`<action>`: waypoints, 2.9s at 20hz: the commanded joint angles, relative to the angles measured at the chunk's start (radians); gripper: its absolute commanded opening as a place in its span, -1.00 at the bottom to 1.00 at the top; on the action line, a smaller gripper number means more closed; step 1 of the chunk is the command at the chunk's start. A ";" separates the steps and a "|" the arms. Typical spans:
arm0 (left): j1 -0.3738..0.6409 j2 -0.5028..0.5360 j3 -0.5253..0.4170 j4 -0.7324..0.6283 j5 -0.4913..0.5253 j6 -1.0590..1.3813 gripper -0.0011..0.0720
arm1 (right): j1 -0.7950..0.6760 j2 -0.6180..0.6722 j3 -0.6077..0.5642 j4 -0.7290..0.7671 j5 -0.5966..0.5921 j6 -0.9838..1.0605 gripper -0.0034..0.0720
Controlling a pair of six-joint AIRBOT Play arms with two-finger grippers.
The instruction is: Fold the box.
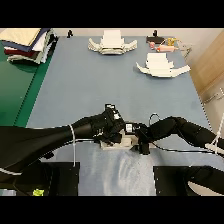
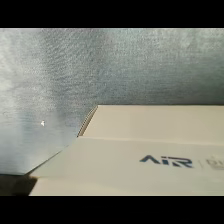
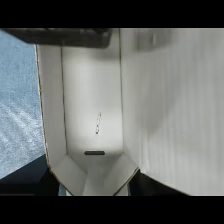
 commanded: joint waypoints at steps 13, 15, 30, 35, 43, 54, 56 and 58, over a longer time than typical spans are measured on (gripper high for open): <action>-0.006 -0.034 0.034 0.026 -0.029 -0.026 -0.80 | 0.000 0.001 0.000 0.000 0.000 0.000 0.27; -0.005 -0.034 0.040 0.027 -0.035 -0.024 0.40 | 0.000 0.001 0.000 0.000 0.000 0.000 0.27; -0.005 0.026 0.175 0.061 -0.340 0.095 0.27 | 0.000 0.001 0.000 0.000 0.000 0.000 0.27; -0.008 0.127 0.201 0.048 -0.366 0.130 0.13 | 0.000 0.001 0.000 0.000 0.000 0.000 0.27; 0.057 0.205 0.171 -0.042 -0.338 0.514 -0.93 | 0.000 0.001 0.000 0.000 0.000 0.000 0.27; 0.511 0.667 -0.409 -0.303 0.156 1.551 0.24 | 0.000 0.001 0.000 0.000 0.000 0.000 0.27; 0.517 0.642 -0.485 -0.316 0.290 1.642 0.93 | 0.000 0.001 0.000 0.000 0.000 0.000 0.27; 0.502 0.597 -0.523 -0.352 0.369 1.790 0.93 | 0.000 0.001 0.000 0.000 0.000 0.000 0.27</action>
